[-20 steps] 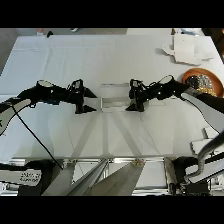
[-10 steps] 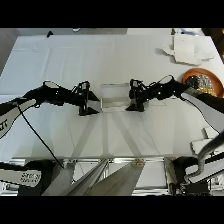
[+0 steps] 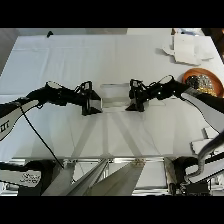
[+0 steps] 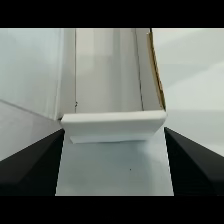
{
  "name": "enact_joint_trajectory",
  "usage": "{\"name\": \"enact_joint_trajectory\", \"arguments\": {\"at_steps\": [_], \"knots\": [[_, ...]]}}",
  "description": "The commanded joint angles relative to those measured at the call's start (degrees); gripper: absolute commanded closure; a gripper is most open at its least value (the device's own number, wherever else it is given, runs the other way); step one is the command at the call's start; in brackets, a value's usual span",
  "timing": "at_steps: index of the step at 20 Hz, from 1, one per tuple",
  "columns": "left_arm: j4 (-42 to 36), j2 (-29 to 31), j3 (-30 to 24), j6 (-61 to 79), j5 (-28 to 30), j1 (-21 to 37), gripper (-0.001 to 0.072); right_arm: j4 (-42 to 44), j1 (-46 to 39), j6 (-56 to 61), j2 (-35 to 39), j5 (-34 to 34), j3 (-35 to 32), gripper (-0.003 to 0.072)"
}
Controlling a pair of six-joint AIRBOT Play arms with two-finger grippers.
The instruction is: Fold the box and place the chain.
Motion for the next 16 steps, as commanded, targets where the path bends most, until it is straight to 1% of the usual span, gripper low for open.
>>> {"name": "enact_joint_trajectory", "arguments": {"at_steps": [1,9,13,16], "knots": [[-0.46,-0.02,0.07,1.73,0.07,-0.59,0.0004,0.02,0.02,0.02,0.0,0.0,0.04,0.0168],[-0.48,-0.02,0.09,1.73,0.76,-1.16,0.0006,0.02,0.02,0.02,0.0,0.0,0.04,0.0168],[-0.68,0.17,0.09,1.46,3.76,-3.32,0.0007,0.02,0.02,0.02,0.0,0.0,0.04,0.0168],[-0.7,0.28,0.15,-0.96,7.65,-4.81,0.0007,0.02,0.02,0.02,0.0,0.0,0.04,0.0168]]}}
